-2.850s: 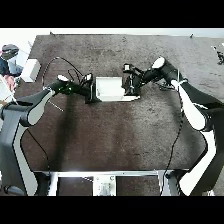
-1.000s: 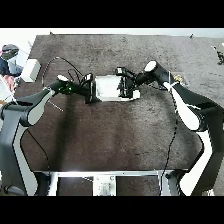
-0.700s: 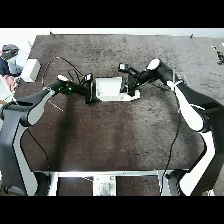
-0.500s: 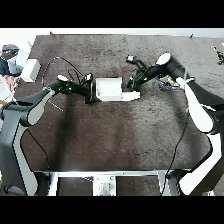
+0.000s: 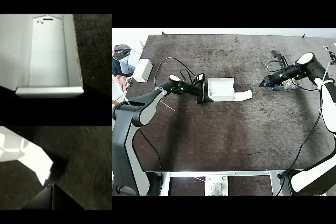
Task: Fold the box and place the chain.
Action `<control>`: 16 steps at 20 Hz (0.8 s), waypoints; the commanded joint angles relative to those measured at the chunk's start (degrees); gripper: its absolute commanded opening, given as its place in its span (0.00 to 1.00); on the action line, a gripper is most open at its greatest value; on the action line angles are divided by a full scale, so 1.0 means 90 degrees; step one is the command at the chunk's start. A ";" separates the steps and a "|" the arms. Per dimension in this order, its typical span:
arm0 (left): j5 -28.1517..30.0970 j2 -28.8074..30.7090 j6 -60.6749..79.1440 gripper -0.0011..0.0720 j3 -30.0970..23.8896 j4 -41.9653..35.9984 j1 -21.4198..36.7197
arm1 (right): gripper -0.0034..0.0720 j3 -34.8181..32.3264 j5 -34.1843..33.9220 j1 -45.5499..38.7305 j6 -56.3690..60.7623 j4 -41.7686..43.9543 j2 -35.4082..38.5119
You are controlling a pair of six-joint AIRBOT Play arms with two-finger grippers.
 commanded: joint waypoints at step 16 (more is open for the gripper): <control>0.0000 -0.0005 0.0000 0.66 -0.0002 0.0000 0.0000 | 0.39 -0.1219 -0.1071 0.0665 -0.0180 0.2166 -0.0168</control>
